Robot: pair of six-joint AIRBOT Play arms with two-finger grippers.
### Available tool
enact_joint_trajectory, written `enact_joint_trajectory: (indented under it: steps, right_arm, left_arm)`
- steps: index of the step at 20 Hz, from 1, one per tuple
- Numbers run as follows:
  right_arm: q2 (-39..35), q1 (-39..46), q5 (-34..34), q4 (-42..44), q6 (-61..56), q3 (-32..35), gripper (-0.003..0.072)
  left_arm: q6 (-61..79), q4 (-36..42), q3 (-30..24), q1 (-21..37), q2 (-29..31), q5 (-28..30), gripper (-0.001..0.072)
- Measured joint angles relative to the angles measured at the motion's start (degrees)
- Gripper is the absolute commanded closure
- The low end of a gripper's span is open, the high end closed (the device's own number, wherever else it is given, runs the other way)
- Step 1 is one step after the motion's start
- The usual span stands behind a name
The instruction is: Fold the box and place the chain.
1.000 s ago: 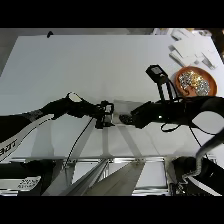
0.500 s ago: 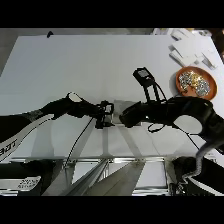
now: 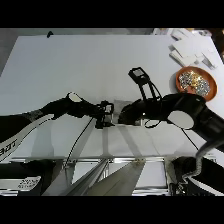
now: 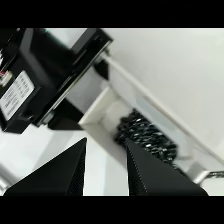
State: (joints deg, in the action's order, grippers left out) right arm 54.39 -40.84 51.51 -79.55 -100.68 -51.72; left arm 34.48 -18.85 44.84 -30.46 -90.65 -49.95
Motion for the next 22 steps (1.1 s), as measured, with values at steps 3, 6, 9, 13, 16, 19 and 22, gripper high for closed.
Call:
enact_joint_trajectory:
  steps: [3,6,9,13,16,19,22]
  right_arm:
    - [-0.98,7.32,2.08,-1.11,0.02,-1.99,0.0521]
    - [-0.72,16.31,4.72,-3.76,0.07,-2.69,0.0540]
    - [1.03,24.17,7.69,-6.54,0.22,-2.49,0.0542]
    - [4.79,30.69,9.01,-8.11,0.61,0.61,0.0511]
    - [8.09,32.44,6.73,-8.46,0.66,3.67,0.0208]
    - [11.56,33.05,4.48,-8.63,0.66,5.46,0.0226]
    - [15.13,33.31,3.23,-8.70,0.57,6.16,0.0298]
  left_arm:
    - [0.00,0.00,0.00,0.02,0.00,0.00,0.0514]
    - [0.00,0.00,0.00,0.02,0.00,0.00,0.0514]
    - [0.00,0.00,0.00,0.02,0.00,0.00,0.0514]
    - [0.00,0.00,0.00,0.02,0.00,0.00,0.0514]
    - [0.00,0.00,0.00,0.02,0.00,0.00,0.0514]
    - [0.00,0.00,0.00,0.02,0.00,0.00,0.0514]
    - [0.00,0.00,0.00,0.02,0.00,0.00,0.0514]
